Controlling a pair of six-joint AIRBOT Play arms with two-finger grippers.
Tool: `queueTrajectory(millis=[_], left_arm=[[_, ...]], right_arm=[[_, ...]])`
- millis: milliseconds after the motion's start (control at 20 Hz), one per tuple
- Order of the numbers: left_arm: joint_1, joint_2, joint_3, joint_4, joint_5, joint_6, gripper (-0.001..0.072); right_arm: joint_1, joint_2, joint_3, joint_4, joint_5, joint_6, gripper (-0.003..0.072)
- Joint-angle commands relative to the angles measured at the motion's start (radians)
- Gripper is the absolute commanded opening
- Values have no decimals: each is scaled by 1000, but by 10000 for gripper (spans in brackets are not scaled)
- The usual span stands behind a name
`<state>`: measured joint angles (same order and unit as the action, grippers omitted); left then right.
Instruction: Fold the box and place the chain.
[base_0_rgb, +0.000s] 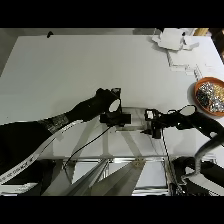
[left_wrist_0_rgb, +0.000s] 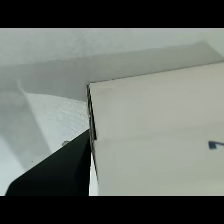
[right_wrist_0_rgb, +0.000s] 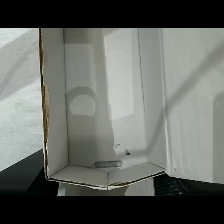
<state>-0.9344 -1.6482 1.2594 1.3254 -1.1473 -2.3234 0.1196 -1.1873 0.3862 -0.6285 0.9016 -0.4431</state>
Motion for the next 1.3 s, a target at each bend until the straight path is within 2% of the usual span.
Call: queueTrajectory(millis=[0,500,1250], left_arm=[[-6,-32,23,31,-33,-75,289],[-5,-34,23,79,-33,-139,271],[-17,-66,23,94,-71,-97,266]], right_arm=[[0,1,1,0,0,0,356],[0,1,1,0,0,0,356],[0,1,1,0,0,0,356]])
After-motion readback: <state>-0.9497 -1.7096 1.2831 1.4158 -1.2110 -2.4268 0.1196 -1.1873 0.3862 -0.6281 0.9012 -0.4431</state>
